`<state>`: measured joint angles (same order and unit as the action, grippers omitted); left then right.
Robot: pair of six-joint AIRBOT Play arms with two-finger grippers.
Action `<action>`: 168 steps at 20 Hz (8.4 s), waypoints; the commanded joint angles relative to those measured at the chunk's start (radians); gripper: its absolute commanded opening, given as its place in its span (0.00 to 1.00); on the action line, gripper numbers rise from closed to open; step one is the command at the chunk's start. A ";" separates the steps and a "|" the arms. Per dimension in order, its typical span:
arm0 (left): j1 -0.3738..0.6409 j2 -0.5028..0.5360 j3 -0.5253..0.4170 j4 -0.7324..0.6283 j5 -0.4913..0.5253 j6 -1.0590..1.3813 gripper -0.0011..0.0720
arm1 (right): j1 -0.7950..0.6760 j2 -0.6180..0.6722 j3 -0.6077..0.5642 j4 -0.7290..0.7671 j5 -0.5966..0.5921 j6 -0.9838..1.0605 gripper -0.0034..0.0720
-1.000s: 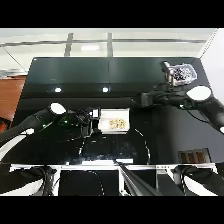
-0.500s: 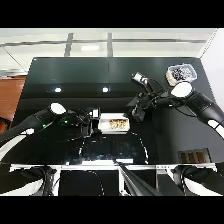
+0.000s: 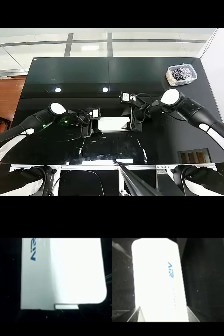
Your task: Fold the box and place the chain.
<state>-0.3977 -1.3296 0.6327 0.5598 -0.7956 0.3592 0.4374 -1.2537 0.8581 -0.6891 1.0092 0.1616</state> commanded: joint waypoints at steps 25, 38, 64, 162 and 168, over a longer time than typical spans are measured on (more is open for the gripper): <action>0.000 -0.001 0.001 0.000 0.002 0.000 0.43 | 0.013 0.018 -0.004 -0.026 -0.001 0.048 0.15; 0.000 -0.001 0.001 0.000 0.002 0.000 0.43 | 0.013 0.016 -0.010 -0.072 0.000 0.067 0.24; 0.000 -0.001 0.001 0.000 0.002 0.000 0.43 | 0.061 -0.150 -0.053 0.109 -0.138 0.814 0.07; 0.290 0.712 -0.051 0.717 -0.039 -1.853 0.06 | -0.265 0.159 -0.095 -0.336 -0.359 0.964 0.07; 0.288 0.709 -0.051 0.711 -0.049 -1.853 0.06 | -0.265 0.159 -0.095 -0.336 -0.359 0.964 0.07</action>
<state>-0.1078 -0.6342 0.5945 1.2724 -0.8448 -1.4925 0.1722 -1.0935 0.7635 -1.0245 0.6502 1.1263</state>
